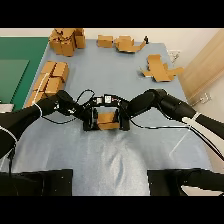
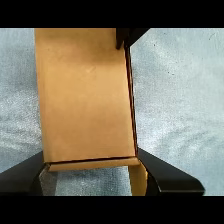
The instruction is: Fold the box.
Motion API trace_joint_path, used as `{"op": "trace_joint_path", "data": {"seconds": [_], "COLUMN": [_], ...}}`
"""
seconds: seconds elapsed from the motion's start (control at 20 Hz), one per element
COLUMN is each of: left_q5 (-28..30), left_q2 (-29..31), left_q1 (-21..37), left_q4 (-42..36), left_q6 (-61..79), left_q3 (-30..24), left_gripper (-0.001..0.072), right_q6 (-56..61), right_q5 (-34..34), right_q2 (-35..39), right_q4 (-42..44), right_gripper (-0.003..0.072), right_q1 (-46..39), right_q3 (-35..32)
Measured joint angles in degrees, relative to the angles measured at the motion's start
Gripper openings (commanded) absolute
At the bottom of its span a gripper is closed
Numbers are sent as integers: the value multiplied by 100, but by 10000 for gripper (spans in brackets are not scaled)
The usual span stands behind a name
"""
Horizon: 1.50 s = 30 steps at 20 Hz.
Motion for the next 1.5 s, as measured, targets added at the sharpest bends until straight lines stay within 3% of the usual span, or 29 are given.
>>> {"op": "trace_joint_path", "data": {"seconds": [0.2, 0.35, 1.35, 1.4, 1.45, 1.5], "left_q5": [0, 2, -13, -13, -13, -13], "left_q2": [0, 0, -2, -2, 0, -2], "left_q1": [0, 0, 0, 0, 0, 0], "left_q4": [11, 11, 2, 4, 4, 2], "left_q6": [31, 52, 7, 7, 7, 7], "left_q3": [0, 0, 0, 0, 0, 0], "left_gripper": [347, 347, 347, 347, 347, 347], "right_q6": [74, 184, 708, 772, 866, 1040], "right_q5": [-157, -304, -372, -358, -339, -319], "right_q2": [4, 9, 254, 286, 313, 345], "right_q4": [-72, -125, -240, -258, -275, -275], "right_gripper": [30, 107, 104, 87, 5, 4], "right_q1": [11, 7, -4, -26, -48, -74], "right_q3": [4, 9, 13, 13, 13, 13]}}
